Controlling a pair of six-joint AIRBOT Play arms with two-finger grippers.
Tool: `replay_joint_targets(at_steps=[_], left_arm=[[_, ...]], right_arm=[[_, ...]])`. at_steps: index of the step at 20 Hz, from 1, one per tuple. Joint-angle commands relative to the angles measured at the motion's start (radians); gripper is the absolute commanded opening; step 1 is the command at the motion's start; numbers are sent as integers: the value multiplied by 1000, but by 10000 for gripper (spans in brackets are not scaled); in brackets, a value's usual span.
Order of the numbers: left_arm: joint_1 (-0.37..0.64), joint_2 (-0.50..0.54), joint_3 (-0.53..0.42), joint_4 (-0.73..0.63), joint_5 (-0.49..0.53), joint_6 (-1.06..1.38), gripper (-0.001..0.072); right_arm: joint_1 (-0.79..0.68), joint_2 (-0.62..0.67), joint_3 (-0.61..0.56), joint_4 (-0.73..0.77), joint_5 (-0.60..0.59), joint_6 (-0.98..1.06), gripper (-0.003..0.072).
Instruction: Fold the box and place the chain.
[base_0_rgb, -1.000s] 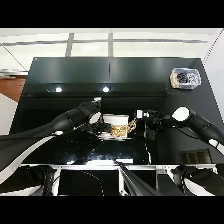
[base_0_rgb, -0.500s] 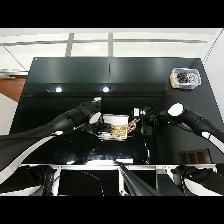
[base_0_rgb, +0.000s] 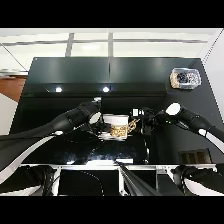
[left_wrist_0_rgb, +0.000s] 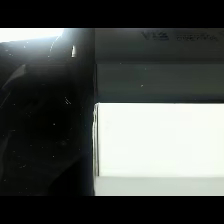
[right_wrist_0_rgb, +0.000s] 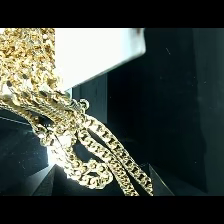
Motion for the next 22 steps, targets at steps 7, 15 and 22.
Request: replay_joint_targets(at_steps=[7, 15, 22], left_arm=[[1, 0, 1, 0, -1, 0, 34], [1, 0, 1, 0, -1, 0, 34], [1, 0, 1, 0, -1, 0, 34]], right_arm=[[5, -4, 0, -17, 51, 35, 300], [5, 74, 0, -23, 74, 178, 63], [5, 315, 1, -48, 98, 465, 50]])
